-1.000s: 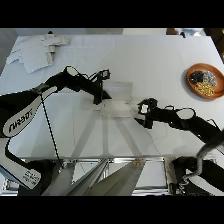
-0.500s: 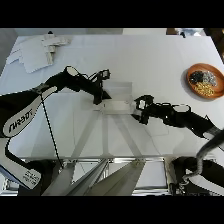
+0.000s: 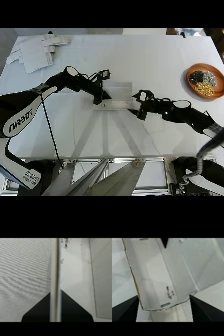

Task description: Fold the box and place the chain.

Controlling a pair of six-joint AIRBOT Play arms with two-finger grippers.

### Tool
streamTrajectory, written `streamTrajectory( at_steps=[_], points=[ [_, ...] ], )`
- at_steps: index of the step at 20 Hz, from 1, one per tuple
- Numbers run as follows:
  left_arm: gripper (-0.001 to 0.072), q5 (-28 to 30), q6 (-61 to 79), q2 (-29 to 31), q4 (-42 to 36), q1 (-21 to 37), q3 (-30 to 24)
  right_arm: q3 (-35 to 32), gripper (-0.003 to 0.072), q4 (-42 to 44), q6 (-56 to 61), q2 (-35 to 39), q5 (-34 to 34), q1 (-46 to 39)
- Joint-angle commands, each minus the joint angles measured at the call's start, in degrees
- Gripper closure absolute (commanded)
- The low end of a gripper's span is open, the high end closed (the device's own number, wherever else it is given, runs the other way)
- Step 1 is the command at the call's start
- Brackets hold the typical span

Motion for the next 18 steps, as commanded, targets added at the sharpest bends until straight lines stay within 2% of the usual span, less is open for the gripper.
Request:
streamTrajectory(
  at_steps=[1, 3, 5, 11, 16, 18],
  points=[
    [0.0697, 0.0, 0.0, 0.0, 0.0, 0.0, 0.0, 3.7, -0.0004, -10.6, 11.4, 0.0, 0.1, -0.1],
    [0.0697, 0.0, 0.0, 0.0, 0.0, 0.0, 0.0, 4.9, -0.0004, -18.4, 16.8, 0.0, 1.6, -0.1],
    [0.0697, 0.0, 0.0, 0.0, 0.0, 0.0, 0.0, 5.0, -0.0004, -21.4, 17.4, -0.3, 2.3, -0.3],
    [0.0697, 0.0, 0.0, 0.0, 0.0, 0.0, 0.0, 8.8, -0.0004, -21.9, 18.4, -4.1, 10.9, -5.1],
    [0.0697, 0.0, 0.0, 0.0, 0.0, 0.0, 0.0, 11.4, -0.0004, -22.3, 18.2, -6.4, 11.4, -5.1],
    [0.0697, 0.0, 0.0, 0.0, 0.0, 0.0, 0.0, 13.4, -0.0004, -22.5, 18.2, -8.5, 14.6, -5.3]
  ],
)
